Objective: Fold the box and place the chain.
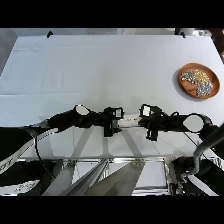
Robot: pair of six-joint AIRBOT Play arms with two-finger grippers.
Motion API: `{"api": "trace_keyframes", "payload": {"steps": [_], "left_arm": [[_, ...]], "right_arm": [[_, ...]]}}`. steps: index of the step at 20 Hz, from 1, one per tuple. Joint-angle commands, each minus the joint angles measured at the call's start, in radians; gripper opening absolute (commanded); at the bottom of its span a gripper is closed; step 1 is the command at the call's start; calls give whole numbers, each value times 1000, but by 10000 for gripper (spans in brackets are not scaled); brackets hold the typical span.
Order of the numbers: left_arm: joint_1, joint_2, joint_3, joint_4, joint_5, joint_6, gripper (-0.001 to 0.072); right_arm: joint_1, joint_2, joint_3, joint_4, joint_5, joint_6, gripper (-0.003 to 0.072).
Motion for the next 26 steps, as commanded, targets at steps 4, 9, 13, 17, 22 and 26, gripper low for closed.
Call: {"api": "trace_keyframes", "payload": {"steps": [4,9,13,17,22,26], "left_arm": [[1,1,1,-6,11,-4,136],[1,1,1,-6,11,-4,136],[1,1,1,-6,11,-4,136],[1,1,1,-6,11,-4,136],[1,1,1,-6,11,-5,136],[1,1,1,-6,11,-4,136]], "right_arm": [[1,-1,-18,-33,43,0,42],[1,3,-19,22,-14,0,225],[1,51,-19,63,-54,0,225],[1,84,-19,68,-48,0,225],[1,91,-19,308,-52,-3,16],[1,18,-23,402,-42,-42,15]]}}
